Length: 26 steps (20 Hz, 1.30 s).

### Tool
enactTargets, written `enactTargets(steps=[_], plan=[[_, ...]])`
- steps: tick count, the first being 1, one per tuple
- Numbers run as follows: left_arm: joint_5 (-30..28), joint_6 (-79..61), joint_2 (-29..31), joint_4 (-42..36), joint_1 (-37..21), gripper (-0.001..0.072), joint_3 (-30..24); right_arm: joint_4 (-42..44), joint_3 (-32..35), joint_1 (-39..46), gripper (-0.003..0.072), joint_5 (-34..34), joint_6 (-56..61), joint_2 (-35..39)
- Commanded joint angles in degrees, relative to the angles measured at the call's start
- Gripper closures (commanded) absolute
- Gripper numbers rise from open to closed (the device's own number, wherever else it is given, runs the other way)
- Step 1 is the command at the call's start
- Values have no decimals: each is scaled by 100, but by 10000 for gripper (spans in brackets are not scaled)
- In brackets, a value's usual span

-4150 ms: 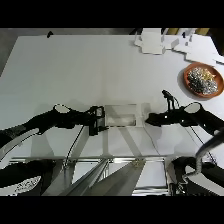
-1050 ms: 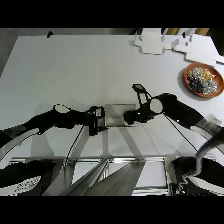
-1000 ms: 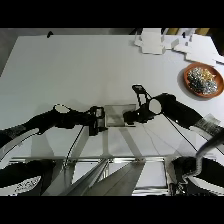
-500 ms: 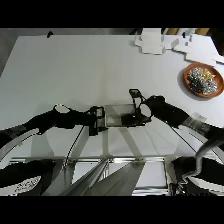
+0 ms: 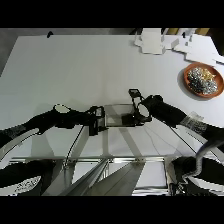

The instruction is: Fold the box and place the chain.

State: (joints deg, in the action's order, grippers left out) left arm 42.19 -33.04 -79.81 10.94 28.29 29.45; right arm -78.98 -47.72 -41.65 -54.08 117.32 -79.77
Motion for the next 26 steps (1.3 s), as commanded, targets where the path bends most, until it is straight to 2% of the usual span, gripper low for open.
enactTargets(steps=[1,2,6,8,14,17,25,26], plan=[[2,-7,2,4,0,438,4,9,0,-7,630,114,-28,-9],[2,-7,2,4,0,438,4,4,0,-7,525,114,-35,2],[2,-7,2,4,0,438,4,-354,0,0,504,118,-28,299],[2,-7,2,4,0,438,4,-503,0,0,326,107,-26,389],[2,-7,2,4,0,438,4,-557,0,-2,322,109,103,387],[2,-7,2,4,0,438,4,-885,0,-2,286,24,144,387],[2,-7,2,4,0,438,4,-1139,0,-2,288,190,597,376],[2,-7,2,4,0,438,4,-1110,0,-7,353,282,592,372]])
